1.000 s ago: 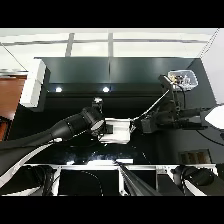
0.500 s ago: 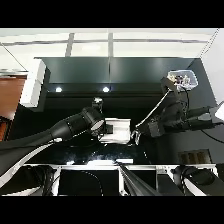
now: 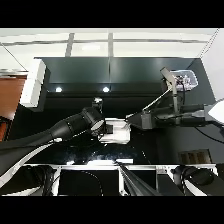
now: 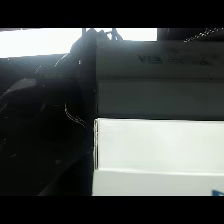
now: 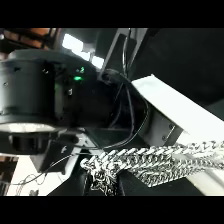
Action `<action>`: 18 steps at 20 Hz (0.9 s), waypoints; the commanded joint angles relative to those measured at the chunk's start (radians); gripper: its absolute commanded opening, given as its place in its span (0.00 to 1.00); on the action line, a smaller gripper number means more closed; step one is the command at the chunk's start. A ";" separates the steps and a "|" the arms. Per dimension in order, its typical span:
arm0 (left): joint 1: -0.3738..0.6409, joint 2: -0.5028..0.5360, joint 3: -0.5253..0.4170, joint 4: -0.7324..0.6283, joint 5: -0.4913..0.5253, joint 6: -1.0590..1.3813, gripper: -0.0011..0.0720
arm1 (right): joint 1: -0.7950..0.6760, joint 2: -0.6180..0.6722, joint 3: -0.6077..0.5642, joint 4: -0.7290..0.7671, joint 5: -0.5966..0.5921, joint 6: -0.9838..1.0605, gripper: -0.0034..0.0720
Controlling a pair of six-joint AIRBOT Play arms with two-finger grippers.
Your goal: Fold the box and place the chain.
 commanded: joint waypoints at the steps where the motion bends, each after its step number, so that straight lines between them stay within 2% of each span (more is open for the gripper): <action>1: 0.001 0.000 0.000 0.000 0.000 0.000 0.05 | 0.045 -0.058 -0.007 -0.082 -0.054 0.023 0.06; 7: 0.001 0.000 0.000 0.000 0.001 0.000 0.05 | 0.055 -0.091 -0.007 -0.330 -0.035 0.149 0.06; 10: 0.001 0.000 0.000 0.000 0.000 0.000 0.05 | 0.073 -0.092 -0.008 -0.330 -0.013 0.148 0.06; 18: 0.001 0.000 0.000 0.000 0.000 0.000 0.05 | 0.166 -0.200 -0.038 -0.262 -0.116 0.132 0.06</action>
